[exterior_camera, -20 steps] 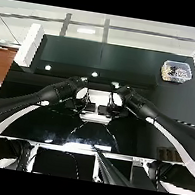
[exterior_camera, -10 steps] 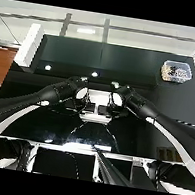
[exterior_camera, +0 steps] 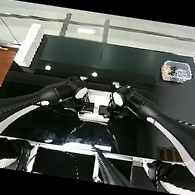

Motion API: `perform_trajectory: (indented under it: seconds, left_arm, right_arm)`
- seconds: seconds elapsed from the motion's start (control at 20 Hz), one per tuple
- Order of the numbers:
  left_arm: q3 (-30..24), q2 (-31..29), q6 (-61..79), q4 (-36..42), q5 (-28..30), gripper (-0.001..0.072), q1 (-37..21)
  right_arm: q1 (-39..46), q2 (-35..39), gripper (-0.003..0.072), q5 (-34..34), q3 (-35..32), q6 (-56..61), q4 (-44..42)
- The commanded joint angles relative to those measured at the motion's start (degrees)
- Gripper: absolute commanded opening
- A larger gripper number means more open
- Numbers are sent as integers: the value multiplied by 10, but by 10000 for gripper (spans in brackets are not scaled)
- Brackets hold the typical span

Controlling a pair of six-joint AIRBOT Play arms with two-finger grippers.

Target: Fold the box and place the chain.

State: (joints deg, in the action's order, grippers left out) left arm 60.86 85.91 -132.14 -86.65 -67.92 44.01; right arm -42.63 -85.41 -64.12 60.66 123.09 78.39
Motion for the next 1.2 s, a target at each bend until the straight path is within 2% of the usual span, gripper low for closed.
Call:
perform_trajectory:
  seconds: [0.0,0.4,0.5,0.65,0.8,0.95,1.15]
  left_arm:
    - [1,0,-1,3,5,32,0]
    - [1,0,-1,3,14,33,0]
    - [1,0,-1,3,14,33,0]
    - [1,0,-1,1,15,32,0]
    - [1,0,-1,1,15,33,0]
    - [1,0,-1,1,14,33,0]
    - [1,0,-1,2,14,32,0]
  right_arm:
    - [0,11,393,3,1,-22,-3]
    - [10,95,393,-6,1,-86,4]
    - [25,128,393,-43,1,-96,60]
    - [64,174,392,-104,1,-108,189]
    - [131,206,392,-120,0,-131,316]
    - [228,211,392,-67,0,-133,338]
    - [354,207,374,116,0,-131,327]
